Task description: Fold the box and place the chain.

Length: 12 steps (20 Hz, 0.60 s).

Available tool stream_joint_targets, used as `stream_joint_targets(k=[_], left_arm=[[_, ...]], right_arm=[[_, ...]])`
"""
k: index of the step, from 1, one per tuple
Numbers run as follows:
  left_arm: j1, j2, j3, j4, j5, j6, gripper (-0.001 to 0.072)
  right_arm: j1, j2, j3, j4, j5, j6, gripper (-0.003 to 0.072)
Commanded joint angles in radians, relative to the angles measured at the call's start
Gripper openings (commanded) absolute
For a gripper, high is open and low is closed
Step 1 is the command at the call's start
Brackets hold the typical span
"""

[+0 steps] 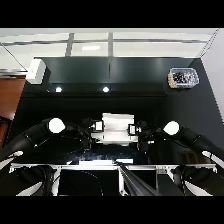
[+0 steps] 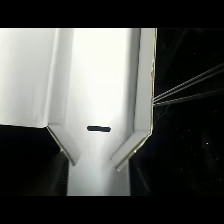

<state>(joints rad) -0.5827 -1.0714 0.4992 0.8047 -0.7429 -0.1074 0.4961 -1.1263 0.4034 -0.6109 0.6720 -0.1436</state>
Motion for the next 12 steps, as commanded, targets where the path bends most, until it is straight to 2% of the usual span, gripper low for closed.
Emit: stream_joint_targets(k=[1, 3, 4, 5, 12], left_arm=[[-0.002, -0.004, 0.0, -0.049, -0.002, 0.004, 0.0348], [-0.002, -0.004, 0.0, -0.082, -0.003, 0.003, 0.0326], [-0.002, -0.005, 0.0, -0.093, -0.002, 0.004, 0.024], [-0.006, -0.006, 0.0, -0.1, 0.0, 0.004, 0.0216], [-0.068, -0.071, 0.0, -0.216, 0.019, 0.003, 0.0216]], right_arm=[[0.0, 0.0, -0.001, 0.0, 0.0, 0.0, 0.0422], [0.0, 0.0, -0.001, 0.0, 0.0, 0.0, 0.0423], [0.0, 0.0, -0.001, 0.0, 0.0, 0.0, 0.0422], [0.0, 0.0, -0.001, 0.0, 0.0, 0.0, 0.0422], [0.0, 0.0, -0.001, 0.0, 0.0, 0.0, 0.0422]])
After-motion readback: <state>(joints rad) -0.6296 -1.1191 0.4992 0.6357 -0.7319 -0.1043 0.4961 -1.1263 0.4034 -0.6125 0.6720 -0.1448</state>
